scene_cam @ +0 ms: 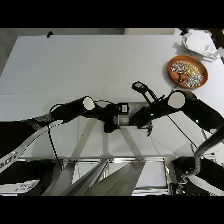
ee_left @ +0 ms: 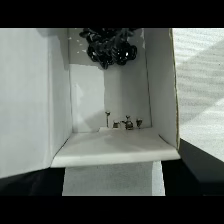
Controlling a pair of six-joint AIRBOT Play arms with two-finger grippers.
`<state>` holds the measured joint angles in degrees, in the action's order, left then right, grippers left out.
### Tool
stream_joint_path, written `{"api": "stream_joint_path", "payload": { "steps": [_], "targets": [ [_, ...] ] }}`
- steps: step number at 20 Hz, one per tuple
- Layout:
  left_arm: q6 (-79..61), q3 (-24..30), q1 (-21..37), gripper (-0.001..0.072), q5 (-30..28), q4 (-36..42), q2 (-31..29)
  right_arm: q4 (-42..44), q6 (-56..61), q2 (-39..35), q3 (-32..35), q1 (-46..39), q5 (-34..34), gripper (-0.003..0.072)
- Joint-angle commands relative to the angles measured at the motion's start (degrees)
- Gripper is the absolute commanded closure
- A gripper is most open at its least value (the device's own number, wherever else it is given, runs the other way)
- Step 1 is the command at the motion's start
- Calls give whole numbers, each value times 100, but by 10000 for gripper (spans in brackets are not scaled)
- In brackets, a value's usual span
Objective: Fold the box and place the chain.
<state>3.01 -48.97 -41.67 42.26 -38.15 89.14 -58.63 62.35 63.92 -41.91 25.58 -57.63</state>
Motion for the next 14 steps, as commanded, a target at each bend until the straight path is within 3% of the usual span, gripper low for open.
{"api": "stream_joint_path", "payload": {
  "steps": [1, 9, 12, 14],
  "targets": [
    [-2, -2, 2, 366, 0, -2, -4, -4, 83, 7, 2, 7, 22, 504],
    [0, -2, 2, 366, 0, -2, -4, -168, 422, 7, 2, 7, 26, 502],
    [-2, -2, 2, 366, -2, -2, -4, -494, 828, -9, 0, 4, 15, 387],
    [-2, -2, 2, 366, 0, -2, -4, -568, 892, -90, 0, 4, 0, 387]
  ]
}}
